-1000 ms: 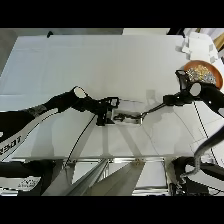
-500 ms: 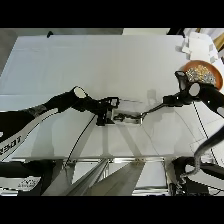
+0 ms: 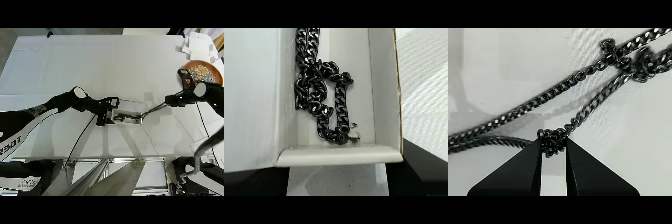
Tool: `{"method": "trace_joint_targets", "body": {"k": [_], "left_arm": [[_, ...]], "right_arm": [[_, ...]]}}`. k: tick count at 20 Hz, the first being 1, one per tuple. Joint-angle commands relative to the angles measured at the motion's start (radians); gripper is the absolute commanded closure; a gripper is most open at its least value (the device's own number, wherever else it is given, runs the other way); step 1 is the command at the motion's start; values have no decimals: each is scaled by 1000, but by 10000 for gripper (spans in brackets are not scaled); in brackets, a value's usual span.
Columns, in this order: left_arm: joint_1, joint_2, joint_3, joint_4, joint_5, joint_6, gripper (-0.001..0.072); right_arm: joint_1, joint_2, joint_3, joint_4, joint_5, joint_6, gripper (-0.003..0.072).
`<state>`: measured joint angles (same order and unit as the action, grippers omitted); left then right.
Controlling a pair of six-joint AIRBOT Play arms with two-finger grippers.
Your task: Fold the box and place the chain.
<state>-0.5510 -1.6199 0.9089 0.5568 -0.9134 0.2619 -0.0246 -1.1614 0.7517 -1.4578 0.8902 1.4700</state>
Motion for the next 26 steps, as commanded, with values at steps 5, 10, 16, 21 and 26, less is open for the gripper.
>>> {"method": "trace_joint_targets", "body": {"k": [5,10,16,21,26], "left_arm": [[1,1,0,0,0,0,318],[1,1,0,0,0,0,318],[1,1,0,0,0,0,318],[1,1,0,0,0,0,318],[1,1,0,0,0,0,318]], "right_arm": [[1,286,0,169,178,-149,676],[1,432,0,372,280,-273,676],[1,528,0,621,361,-359,675],[1,532,0,812,388,-413,675],[125,532,0,860,319,-451,675]]}}
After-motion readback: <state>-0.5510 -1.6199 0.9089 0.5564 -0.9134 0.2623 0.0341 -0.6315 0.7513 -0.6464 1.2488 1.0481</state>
